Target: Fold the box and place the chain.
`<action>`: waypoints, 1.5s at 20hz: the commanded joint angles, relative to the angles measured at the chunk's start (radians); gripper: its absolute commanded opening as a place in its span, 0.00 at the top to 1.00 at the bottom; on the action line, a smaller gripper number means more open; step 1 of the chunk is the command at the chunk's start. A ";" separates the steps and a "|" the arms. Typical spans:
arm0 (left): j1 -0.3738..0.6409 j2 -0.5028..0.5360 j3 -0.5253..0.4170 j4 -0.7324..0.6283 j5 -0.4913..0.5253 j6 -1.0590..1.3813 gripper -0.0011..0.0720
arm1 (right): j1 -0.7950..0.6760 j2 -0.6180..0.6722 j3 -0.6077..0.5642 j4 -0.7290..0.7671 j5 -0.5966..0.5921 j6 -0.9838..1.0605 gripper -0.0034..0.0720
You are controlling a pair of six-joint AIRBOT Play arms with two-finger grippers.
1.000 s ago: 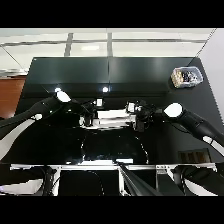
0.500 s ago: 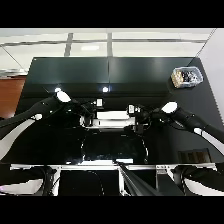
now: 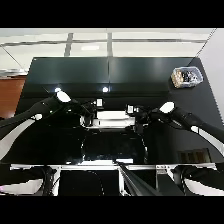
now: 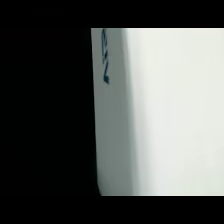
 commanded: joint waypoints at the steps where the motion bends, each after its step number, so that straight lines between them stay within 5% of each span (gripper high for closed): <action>1: 0.000 -0.001 0.000 0.000 0.000 0.000 0.96 | 0.002 -0.008 0.009 -0.015 -0.003 0.029 0.11; 30: 0.000 -0.001 0.000 0.000 0.000 0.000 0.96 | 0.051 -0.021 0.019 -0.112 -0.033 0.089 0.11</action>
